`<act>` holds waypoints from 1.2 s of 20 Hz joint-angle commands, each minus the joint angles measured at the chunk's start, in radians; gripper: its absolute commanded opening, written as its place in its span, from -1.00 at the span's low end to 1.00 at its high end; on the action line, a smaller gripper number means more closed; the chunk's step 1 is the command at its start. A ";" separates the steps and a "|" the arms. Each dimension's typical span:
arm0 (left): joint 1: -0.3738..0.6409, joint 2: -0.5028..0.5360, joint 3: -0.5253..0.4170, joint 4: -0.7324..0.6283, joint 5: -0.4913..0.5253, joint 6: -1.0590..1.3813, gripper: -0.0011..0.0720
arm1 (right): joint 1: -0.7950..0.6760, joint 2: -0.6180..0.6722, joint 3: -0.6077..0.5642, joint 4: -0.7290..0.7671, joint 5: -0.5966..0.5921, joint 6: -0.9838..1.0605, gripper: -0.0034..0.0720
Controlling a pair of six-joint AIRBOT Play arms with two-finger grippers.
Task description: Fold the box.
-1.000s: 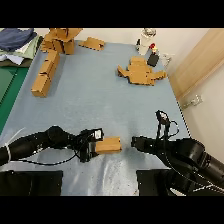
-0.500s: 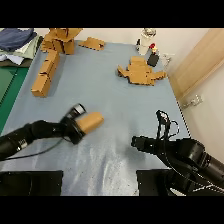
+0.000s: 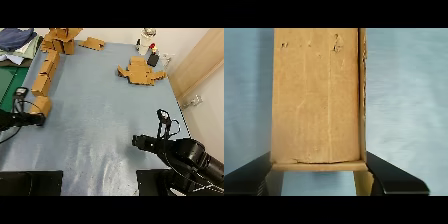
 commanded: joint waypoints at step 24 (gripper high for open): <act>-0.023 -0.384 0.298 0.026 0.137 0.004 0.78 | 0.000 0.001 0.000 -0.022 0.044 0.019 -0.90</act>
